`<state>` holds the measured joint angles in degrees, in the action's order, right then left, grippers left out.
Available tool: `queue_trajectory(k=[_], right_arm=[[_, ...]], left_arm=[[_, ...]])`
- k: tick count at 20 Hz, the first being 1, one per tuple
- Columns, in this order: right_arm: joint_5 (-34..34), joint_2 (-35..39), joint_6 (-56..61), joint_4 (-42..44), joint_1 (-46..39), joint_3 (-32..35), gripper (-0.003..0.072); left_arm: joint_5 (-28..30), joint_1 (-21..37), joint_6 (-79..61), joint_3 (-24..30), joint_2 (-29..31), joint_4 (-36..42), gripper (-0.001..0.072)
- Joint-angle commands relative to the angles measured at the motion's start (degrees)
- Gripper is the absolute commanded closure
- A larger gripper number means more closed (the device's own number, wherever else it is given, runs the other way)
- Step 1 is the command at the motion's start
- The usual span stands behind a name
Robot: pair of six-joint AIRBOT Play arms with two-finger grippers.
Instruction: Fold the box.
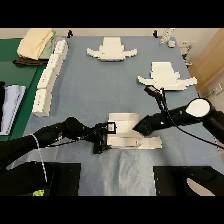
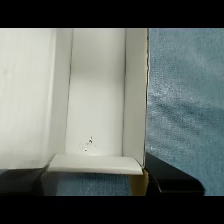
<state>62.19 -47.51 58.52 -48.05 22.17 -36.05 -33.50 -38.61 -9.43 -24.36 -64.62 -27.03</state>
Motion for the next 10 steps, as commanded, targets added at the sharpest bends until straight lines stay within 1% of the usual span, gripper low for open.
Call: queue_trajectory(k=[1,2,3,4,5,7,8,10], right_arm=[[9.55,7.76,-1.77,-10.75,0.52,2.69,0.0519],[9.57,9.2,-3.23,-12.76,0.52,4.2,0.0474],[9.27,10.25,-6.4,-14.53,0.52,5.9,0.0314],[8.31,10.51,-10.49,-16.5,0.61,7.56,0.0258],[6.73,10.43,-14.32,-17.94,0.7,9.11,0.0253],[0.31,10.29,-23.65,-18.38,0.7,12.13,0.0032],[-3.1,10.29,-28.7,-18.38,0.7,13.44,0.0012],[-8.59,9.57,-36.09,-16.39,0.79,15.47,0.0012]], left_arm=[[0.0,0.0,0.02,-0.04,0.04,0.02,0.0263],[0.0,0.0,0.02,-0.04,0.04,0.02,0.0263],[0.0,0.0,0.02,-0.04,0.04,0.02,0.0263],[0.0,0.0,0.02,-0.04,0.04,0.02,0.0263],[0.0,0.0,0.02,-0.04,0.04,0.02,0.0263],[0.0,0.0,0.02,-0.04,0.04,0.02,0.0263],[0.0,0.0,0.02,-0.04,0.04,0.02,0.0263],[0.0,0.0,0.02,-0.04,0.04,0.02,0.0263]])
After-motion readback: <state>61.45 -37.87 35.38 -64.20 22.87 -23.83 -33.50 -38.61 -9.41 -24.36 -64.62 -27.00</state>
